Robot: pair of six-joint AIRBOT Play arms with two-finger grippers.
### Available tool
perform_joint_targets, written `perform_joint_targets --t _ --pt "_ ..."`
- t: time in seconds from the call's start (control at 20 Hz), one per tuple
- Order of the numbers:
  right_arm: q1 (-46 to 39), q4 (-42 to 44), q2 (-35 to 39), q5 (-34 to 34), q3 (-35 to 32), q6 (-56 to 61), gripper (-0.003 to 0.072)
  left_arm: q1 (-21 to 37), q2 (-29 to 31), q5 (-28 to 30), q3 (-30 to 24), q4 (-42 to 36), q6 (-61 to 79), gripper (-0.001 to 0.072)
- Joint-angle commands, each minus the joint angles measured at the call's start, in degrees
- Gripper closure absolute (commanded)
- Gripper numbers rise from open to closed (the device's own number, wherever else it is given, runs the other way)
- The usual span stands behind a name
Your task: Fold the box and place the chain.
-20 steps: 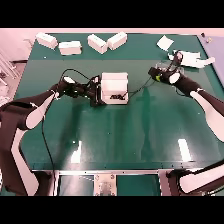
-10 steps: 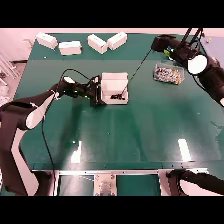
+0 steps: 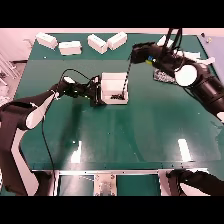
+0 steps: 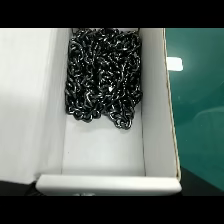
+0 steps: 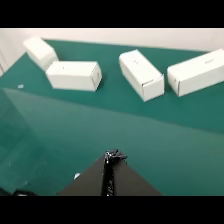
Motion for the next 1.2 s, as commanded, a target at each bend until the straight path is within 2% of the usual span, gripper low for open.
perform_joint_targets --t 0.0,0.55,0.8,0.85,0.9,0.95,1.1,1.15 --pt "1.92 0.48 -1.88 0.37 -2.84 0.24 0.0680 0.00 0.04 0.00 -0.02 0.00 0.00 0.0245" --pt "4.50 5.01 -13.33 0.46 -7.43 0.63 0.0680 0.00 0.04 0.00 -0.02 0.00 0.00 0.0245" --pt "5.29 4.96 -13.88 1.33 -7.82 1.01 0.0678 -0.02 0.04 0.00 -0.02 0.00 0.02 0.0245" --pt "5.27 4.94 -13.86 1.33 -7.80 0.79 0.0578 -0.02 0.04 0.00 -0.02 0.02 0.00 0.0245" --pt "5.20 4.94 -13.64 1.33 -7.65 0.79 0.0353 -0.02 0.04 0.02 -0.02 0.00 0.02 0.0245" --pt "5.16 4.92 -13.03 1.44 -7.39 0.74 0.0253 0.00 0.04 0.00 -0.02 0.00 0.02 0.0245" --pt "5.16 4.90 -9.25 1.60 -6.10 -3.30 0.0271 0.00 0.04 0.02 -0.02 0.00 0.00 0.0245" --pt "5.11 4.79 -7.50 1.62 -5.40 -6.25 0.0374 0.00 0.04 0.00 -0.02 0.00 0.00 0.0245"
